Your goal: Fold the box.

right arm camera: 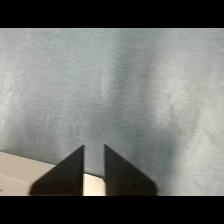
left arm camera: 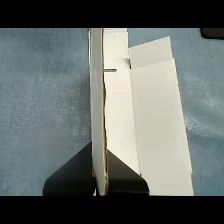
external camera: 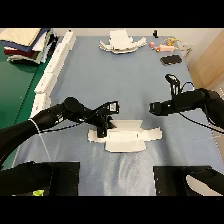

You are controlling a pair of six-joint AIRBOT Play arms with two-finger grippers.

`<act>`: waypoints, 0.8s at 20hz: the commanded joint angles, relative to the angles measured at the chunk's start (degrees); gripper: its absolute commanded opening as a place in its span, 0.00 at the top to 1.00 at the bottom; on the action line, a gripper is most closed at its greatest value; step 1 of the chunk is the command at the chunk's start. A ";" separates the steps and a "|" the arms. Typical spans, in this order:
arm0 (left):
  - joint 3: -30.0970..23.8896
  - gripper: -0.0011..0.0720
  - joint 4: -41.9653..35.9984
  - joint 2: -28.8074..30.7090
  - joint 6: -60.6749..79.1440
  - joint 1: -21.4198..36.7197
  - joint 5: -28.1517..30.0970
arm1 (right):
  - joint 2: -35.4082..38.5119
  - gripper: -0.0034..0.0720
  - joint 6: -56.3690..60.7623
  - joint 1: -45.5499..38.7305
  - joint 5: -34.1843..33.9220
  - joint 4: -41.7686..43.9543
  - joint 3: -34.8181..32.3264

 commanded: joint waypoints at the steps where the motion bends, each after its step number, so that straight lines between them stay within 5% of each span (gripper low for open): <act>1: 0.00 0.97 0.22 -0.07 -0.04 -0.02 -0.68 | 0.02 0.95 -0.02 0.07 -4.44 1.31 0.04; 8: 0.00 0.97 0.22 -0.07 0.00 -0.02 -0.63 | 4.57 0.96 -0.20 4.50 -16.50 1.05 -0.76; 16: 0.00 0.97 0.22 -0.07 0.00 -0.02 -0.63 | 29.73 0.95 -3.41 36.30 -17.14 -1.95 -14.69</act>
